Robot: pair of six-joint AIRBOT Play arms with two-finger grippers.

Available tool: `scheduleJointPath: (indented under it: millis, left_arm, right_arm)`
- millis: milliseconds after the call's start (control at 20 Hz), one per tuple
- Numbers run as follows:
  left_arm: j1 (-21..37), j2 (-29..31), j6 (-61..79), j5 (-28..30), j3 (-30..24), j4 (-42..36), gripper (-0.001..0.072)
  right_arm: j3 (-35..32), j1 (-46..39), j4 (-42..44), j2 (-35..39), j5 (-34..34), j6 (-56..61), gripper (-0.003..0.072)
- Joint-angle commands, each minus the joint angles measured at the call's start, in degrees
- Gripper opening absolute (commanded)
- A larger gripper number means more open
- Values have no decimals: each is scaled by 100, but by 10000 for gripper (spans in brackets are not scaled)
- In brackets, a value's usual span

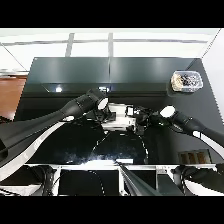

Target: Fold the box and place the chain.

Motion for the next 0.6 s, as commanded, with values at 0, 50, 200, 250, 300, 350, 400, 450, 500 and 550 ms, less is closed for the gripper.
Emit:
scheduleJointPath:
  millis: [0, 50, 200, 250, 300, 350, 400, 450, 500, 550]
  left_arm:
    - [2, -2, -4, -48, 4, -2, 25]
    - [4, -2, -7, -50, 7, 0, 25]
    - [9, -2, -7, -57, 7, 0, 25]
    - [9, -2, -4, -59, 7, 0, 25]
    - [9, -2, -7, -59, 7, -2, 25]
    - [9, -2, -4, -57, 7, -2, 25]
    - [9, -2, -4, -42, 7, -2, 26]
    - [9, -2, -4, -33, 7, -7, 26]
    - [9, -2, -2, -46, 7, -4, 27]
    - [9, -2, -2, -48, 7, -7, 27]
  right_arm:
    - [0, 0, -4, 33, 50, 164, 463]
    - [0, -2, -13, 85, 74, 247, 683]
    - [0, -17, -275, 426, 184, 378, 705]
    - [0, -20, -584, 568, 221, 509, 703]
    - [0, -37, -920, 704, 319, 625, 703]
    - [0, -70, -1200, 798, 452, 717, 703]
    - [0, -109, -1480, 844, 610, 824, 702]
    - [-2, -116, -1727, 844, 708, 914, 702]
    - [-2, -114, -1939, 844, 719, 977, 702]
    - [-2, -114, -1943, 844, 667, 973, 702]
